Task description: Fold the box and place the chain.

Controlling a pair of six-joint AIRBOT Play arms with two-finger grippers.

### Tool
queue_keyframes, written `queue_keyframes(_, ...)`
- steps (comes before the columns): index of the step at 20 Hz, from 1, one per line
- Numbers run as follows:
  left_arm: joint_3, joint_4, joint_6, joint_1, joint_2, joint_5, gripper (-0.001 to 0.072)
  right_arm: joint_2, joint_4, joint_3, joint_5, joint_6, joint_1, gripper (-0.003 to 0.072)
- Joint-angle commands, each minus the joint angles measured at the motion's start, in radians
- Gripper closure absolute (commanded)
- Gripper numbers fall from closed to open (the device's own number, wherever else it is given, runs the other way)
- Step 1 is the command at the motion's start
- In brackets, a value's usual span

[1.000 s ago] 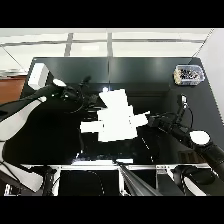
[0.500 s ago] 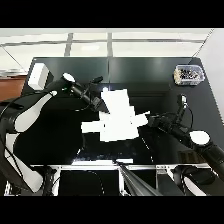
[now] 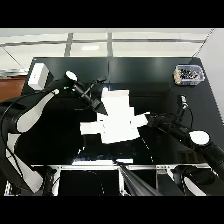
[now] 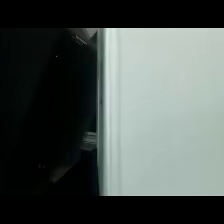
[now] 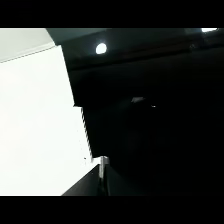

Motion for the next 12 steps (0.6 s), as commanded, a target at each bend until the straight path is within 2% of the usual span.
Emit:
queue_keyframes(1,0.001,0.042,0.018,0.000,-0.001,-0.004,0.0682,0.001,-0.032,0.002,-0.008,-0.002,0.001,0.0286)
queue_keyframes(2,0.001,0.053,0.016,0.002,0.002,-0.005,0.0684,0.001,-0.071,0.011,-0.009,-0.002,-0.004,0.0039)
queue_keyframes(4,0.001,0.078,-0.011,0.002,0.027,-0.004,0.0686,0.001,-0.286,0.062,-0.001,-0.002,-0.027,0.0017)
queue_keyframes(6,-0.019,0.080,-0.009,-0.008,0.093,0.007,0.0687,0.001,-0.551,0.164,0.072,-0.002,-0.064,0.0017)
queue_keyframes(8,-0.081,0.102,0.034,-0.028,0.218,0.107,0.0687,0.001,-0.759,0.265,0.172,-0.002,-0.074,0.0018)
queue_keyframes(10,-0.211,0.111,0.121,-0.043,0.395,0.315,0.0687,0.002,-0.854,0.315,0.238,-0.014,-0.073,0.0018)
queue_keyframes(12,-0.380,0.106,0.221,-0.064,0.586,0.597,0.0685,0.000,-0.875,0.315,0.238,-0.064,-0.073,0.0018)
